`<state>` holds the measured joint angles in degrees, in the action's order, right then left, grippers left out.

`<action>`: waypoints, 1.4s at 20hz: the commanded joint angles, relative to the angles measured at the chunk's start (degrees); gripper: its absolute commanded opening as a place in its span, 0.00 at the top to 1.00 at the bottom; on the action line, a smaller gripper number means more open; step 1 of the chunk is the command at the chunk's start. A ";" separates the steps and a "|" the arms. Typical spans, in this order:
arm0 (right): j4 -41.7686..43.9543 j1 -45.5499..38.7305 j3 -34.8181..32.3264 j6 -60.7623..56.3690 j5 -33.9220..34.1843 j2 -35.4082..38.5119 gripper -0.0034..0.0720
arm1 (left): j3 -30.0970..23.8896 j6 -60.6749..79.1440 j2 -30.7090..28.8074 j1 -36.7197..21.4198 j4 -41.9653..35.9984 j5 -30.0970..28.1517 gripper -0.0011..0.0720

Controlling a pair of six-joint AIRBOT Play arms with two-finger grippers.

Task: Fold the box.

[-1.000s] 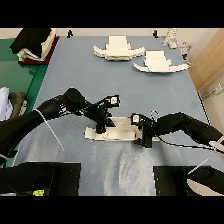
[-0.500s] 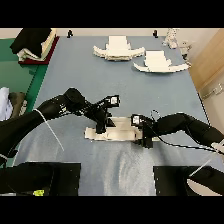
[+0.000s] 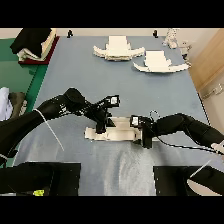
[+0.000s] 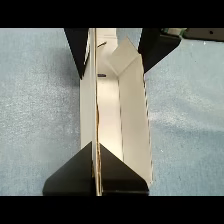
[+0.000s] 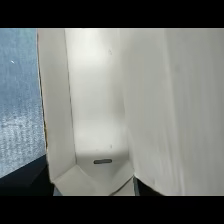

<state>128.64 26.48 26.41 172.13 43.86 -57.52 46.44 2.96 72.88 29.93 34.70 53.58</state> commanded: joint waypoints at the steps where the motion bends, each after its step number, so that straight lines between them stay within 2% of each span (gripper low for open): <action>1: -0.11 -0.13 -0.02 -0.02 -0.50 -0.31 0.03 | -0.02 0.02 0.02 -0.02 0.00 -0.02 0.96; 9: -0.09 -0.11 -0.09 -0.02 -2.93 -3.45 0.04 | -0.02 0.02 0.02 -0.02 0.00 0.00 0.96; 10: -0.09 -0.11 -0.09 -0.02 -2.89 -3.54 0.13 | -0.02 0.02 0.02 -0.02 0.00 -0.02 0.96; 11: -0.13 -0.11 -0.09 -0.02 -2.86 -3.54 0.17 | -0.02 0.02 0.02 -0.02 0.00 -0.02 0.96; 15: -0.33 -0.11 -0.13 -0.02 -2.78 -3.63 0.18 | -0.02 0.02 0.02 -0.02 0.00 0.00 0.96; 17: -0.31 -0.11 -0.11 -0.02 -2.75 -3.63 0.25 | -0.02 0.02 0.02 -0.02 0.00 -0.02 0.96; 18: -0.31 -0.11 -0.11 -0.02 -2.82 -3.63 0.25 | -0.02 0.02 0.02 -0.02 0.00 0.00 0.96; 25: 0.70 -0.11 -0.11 -0.04 -2.58 -2.25 0.24 | -0.02 0.02 0.02 -0.02 0.00 -0.02 0.96; 27: 0.63 -0.11 -0.11 -0.02 -2.56 -0.76 0.14 | -0.02 0.02 0.02 -0.02 0.00 -0.02 0.96; 28: 0.66 -0.11 -0.11 -0.02 -2.47 -0.48 0.14 | -0.02 0.02 0.02 -0.02 0.00 -0.02 0.96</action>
